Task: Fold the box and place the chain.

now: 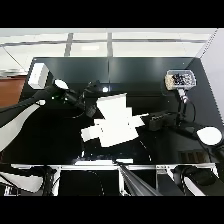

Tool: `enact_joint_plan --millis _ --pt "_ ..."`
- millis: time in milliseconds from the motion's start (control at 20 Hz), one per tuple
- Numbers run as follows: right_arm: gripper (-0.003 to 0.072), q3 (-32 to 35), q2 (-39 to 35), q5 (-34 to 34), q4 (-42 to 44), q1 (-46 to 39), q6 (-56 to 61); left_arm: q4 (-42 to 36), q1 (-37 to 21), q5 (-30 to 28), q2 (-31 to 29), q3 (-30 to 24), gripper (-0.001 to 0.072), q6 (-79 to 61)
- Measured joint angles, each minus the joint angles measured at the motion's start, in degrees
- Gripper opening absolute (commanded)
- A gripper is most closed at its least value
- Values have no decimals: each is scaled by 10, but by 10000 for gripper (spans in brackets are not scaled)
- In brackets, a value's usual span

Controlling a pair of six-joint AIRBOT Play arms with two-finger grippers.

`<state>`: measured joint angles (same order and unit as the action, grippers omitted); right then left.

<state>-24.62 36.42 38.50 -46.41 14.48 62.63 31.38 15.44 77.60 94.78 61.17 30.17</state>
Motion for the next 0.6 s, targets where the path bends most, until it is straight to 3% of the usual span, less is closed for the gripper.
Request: enact_joint_plan --millis 100,250,400,600 --pt "708 -44 0 50 -68 -5 -41 6 11 -20 -31 -11 24 -17" --pt "708 -73 3 107 -130 -8 -149 -8 36 -105 -97 -68 26 -87" --pt "708 -65 16 123 -145 -7 -262 -29 61 -173 -129 -120 26 -235" --pt "708 -37 53 122 -130 20 -389 -40 91 -235 -122 -144 27 -377"
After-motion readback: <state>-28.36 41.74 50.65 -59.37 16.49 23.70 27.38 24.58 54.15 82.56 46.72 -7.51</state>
